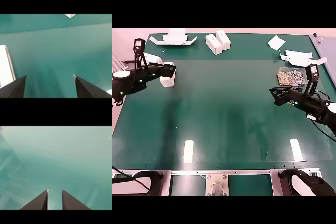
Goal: Fold the box and place the chain.
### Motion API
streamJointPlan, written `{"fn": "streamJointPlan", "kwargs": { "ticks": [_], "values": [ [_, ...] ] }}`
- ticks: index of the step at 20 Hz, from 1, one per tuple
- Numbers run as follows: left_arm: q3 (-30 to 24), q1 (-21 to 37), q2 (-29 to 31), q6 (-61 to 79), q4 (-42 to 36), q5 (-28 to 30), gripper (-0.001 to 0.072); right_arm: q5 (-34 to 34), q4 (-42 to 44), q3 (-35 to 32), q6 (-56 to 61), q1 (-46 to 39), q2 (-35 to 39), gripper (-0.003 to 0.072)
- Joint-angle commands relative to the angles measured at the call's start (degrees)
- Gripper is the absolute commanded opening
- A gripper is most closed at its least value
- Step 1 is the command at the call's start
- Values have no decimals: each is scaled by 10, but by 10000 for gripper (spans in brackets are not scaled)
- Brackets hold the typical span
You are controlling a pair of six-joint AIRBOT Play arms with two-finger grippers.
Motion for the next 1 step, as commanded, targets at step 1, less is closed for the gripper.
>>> {"fn": "streamJointPlan", "kwargs": {
  "ticks": [1],
  "values": [
    [0,0,1,-3,0,-7,720,0,0,0,0,0,0,220]
  ]
}}
